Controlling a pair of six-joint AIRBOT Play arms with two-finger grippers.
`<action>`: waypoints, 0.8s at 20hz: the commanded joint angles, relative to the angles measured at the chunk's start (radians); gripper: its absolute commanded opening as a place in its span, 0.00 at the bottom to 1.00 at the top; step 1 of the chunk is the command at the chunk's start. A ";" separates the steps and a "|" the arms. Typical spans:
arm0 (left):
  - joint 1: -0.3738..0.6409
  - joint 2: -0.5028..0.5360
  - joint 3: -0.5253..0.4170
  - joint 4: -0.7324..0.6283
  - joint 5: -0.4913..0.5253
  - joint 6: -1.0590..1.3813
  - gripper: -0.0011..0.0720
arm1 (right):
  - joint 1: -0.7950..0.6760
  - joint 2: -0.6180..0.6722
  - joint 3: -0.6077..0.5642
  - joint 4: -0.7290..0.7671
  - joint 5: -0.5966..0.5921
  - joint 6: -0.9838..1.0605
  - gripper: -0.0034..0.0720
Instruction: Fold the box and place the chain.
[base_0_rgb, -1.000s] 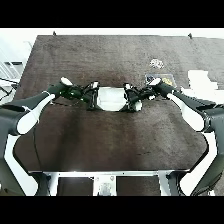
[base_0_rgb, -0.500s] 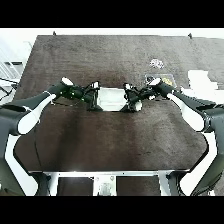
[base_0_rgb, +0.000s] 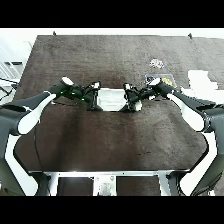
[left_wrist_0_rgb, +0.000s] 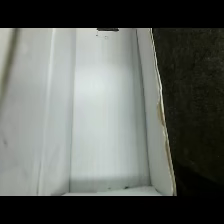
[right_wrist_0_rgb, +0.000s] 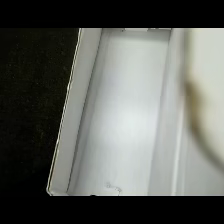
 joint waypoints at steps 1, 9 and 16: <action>0.001 0.000 0.005 0.012 0.002 0.016 0.89 | 0.001 0.000 0.000 0.000 -0.001 0.000 0.80; 0.001 -0.007 0.005 -0.006 -0.023 0.014 0.89 | 0.001 0.000 0.000 0.000 0.000 0.000 0.80; 0.001 -0.010 0.005 -0.007 -0.034 0.014 0.63 | 0.001 0.000 0.000 0.000 -0.001 0.000 0.80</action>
